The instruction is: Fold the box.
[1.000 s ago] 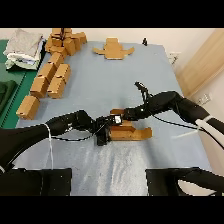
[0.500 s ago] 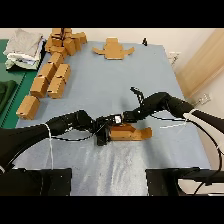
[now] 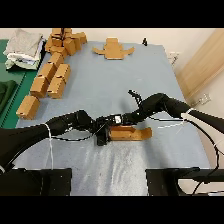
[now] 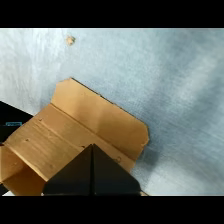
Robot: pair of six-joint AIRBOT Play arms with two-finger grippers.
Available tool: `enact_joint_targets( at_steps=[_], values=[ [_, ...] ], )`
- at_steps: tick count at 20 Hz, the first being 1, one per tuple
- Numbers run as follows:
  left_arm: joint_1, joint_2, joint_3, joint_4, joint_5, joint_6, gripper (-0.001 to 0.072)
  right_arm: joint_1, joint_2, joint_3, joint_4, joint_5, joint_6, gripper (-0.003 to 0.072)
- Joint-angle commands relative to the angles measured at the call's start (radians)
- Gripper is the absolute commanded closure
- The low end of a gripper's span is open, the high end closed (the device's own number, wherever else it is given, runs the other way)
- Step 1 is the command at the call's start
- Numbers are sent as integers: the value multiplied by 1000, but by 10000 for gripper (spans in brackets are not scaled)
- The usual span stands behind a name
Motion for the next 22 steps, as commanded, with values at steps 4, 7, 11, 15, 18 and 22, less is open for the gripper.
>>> enact_joint_targets(
  at_steps=[4,7,11,15,18,22],
  values=[
    [0,1,0,0,1,0,230,-16,80,62,-19,-24,-19,686],
    [0,1,0,0,1,0,230,-20,215,79,-99,-31,-14,686],
    [0,1,0,0,0,0,230,-19,375,10,-163,-115,6,686],
    [1,1,0,0,0,0,230,4,572,-179,-150,-160,-59,685],
    [1,1,0,0,0,0,230,35,709,-306,-192,-177,-232,624],
    [1,1,0,0,0,0,230,37,726,-364,-366,-108,-382,124]
  ],
)
